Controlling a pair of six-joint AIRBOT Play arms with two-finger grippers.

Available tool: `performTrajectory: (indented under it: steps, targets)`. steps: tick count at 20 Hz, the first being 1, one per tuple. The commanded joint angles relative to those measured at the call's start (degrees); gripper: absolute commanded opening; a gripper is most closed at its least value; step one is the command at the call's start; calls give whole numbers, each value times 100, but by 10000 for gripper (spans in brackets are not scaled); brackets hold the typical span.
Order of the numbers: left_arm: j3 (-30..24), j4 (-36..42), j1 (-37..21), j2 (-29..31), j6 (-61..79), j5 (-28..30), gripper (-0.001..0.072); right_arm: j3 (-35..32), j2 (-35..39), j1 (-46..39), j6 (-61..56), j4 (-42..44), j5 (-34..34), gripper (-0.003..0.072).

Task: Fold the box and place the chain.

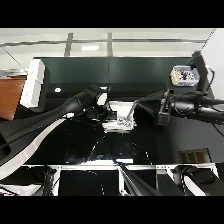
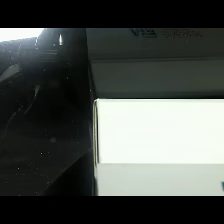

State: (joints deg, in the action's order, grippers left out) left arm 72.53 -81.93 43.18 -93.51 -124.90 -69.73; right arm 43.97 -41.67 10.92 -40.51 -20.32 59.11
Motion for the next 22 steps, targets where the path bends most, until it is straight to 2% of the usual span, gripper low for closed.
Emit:
performTrajectory:
  steps: [1,3,4,5,6,10,12,13,14,17,19,22]
  targets:
    - [0,-2,2,0,0,4,30,-179,-356,317,-46,275,-431,7]
    - [0,-2,2,0,0,4,29,-382,-584,361,-162,-13,-455,14]
    - [0,-2,2,0,0,4,29,-459,-654,354,-380,-286,-505,82]
    - [0,-2,2,0,0,4,29,-474,-682,345,-667,-743,-538,391]
    - [0,-2,2,0,0,4,29,-474,-669,293,-835,-1161,-494,438]
    - [0,-2,2,0,0,7,29,-610,-667,-164,-866,-2546,308,437]
    - [0,-4,2,0,0,9,29,-1099,-669,-151,-625,-2817,42,438]
    - [0,-4,2,0,0,7,29,-1421,-669,-101,-341,-2811,-339,460]
    - [0,-4,2,0,0,7,30,-1716,-669,-24,-129,-2802,-820,715]
    - [0,-4,2,0,0,13,30,-2485,-728,321,1141,-2798,-2492,720]
    - [0,-2,2,0,0,17,29,-2638,-848,573,2090,-2774,-2841,720]
    - [0,-2,2,0,0,13,29,-2590,-1073,837,3099,-2452,-2835,720]
